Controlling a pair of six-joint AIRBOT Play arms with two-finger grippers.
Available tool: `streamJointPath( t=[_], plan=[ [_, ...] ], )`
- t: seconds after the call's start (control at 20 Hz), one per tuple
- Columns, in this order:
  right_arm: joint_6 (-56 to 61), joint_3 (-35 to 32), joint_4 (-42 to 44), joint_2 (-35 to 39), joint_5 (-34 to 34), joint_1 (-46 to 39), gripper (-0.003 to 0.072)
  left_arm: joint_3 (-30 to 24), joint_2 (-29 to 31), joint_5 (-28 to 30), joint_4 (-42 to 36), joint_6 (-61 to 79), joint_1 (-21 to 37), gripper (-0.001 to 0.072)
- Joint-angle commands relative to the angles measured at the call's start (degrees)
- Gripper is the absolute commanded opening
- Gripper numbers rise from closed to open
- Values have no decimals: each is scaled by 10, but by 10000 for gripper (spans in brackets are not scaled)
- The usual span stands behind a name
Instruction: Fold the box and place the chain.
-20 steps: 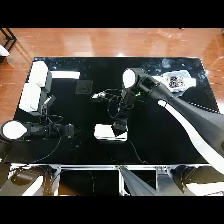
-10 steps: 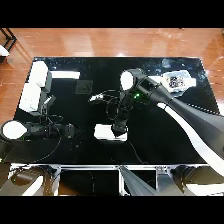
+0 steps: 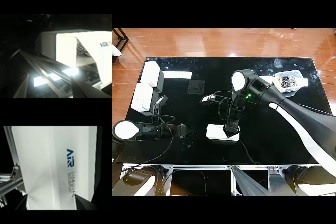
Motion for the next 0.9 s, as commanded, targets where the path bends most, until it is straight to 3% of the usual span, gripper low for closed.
streamJointPath(
  t=[0.0,0.85],
  plan=[
    [5,0,0,0,2,1,698,0,0,0,-2,0,0,629],
    [7,0,-18,0,-19,14,698,0,0,-4,-1,0,0,630]
  ],
)
